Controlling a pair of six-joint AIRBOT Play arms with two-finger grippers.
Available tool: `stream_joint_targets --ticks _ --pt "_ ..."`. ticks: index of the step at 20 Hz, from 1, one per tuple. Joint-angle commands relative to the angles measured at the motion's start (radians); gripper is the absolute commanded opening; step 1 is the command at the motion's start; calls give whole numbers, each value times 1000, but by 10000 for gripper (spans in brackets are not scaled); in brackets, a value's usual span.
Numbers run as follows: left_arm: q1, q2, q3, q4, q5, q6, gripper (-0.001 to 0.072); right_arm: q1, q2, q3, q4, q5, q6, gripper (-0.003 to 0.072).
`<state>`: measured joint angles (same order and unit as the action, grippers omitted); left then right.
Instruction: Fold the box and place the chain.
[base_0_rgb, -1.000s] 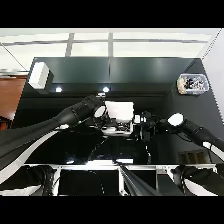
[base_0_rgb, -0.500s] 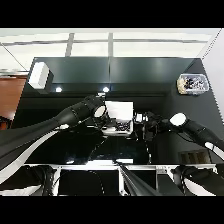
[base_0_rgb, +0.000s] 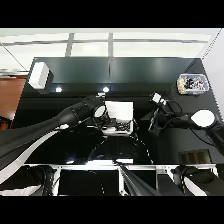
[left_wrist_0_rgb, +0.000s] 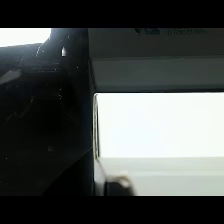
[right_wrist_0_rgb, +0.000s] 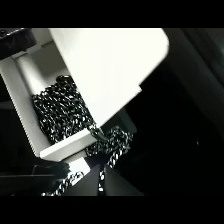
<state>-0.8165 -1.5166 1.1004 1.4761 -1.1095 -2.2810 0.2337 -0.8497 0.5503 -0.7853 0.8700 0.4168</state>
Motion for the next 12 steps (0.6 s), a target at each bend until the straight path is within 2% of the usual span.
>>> stream_joint_targets --ticks 1,2,3,7,9,12 --pt "0 0 1 0 1 0 30 -8 6 -48 -81 -77 83 392" --pt "0 0 1 0 1 0 30 -8 -11 -85 -80 -158 67 529" --pt "0 0 1 0 1 0 30 -2 -35 -119 -80 -241 35 553" --pt "0 0 1 0 2 0 30 91 -168 -145 -52 -417 -161 552" --pt "0 0 1 0 1 0 30 133 -230 -138 14 -460 -241 552" --pt "0 0 1 0 2 0 30 150 -256 -126 48 -472 -249 552"
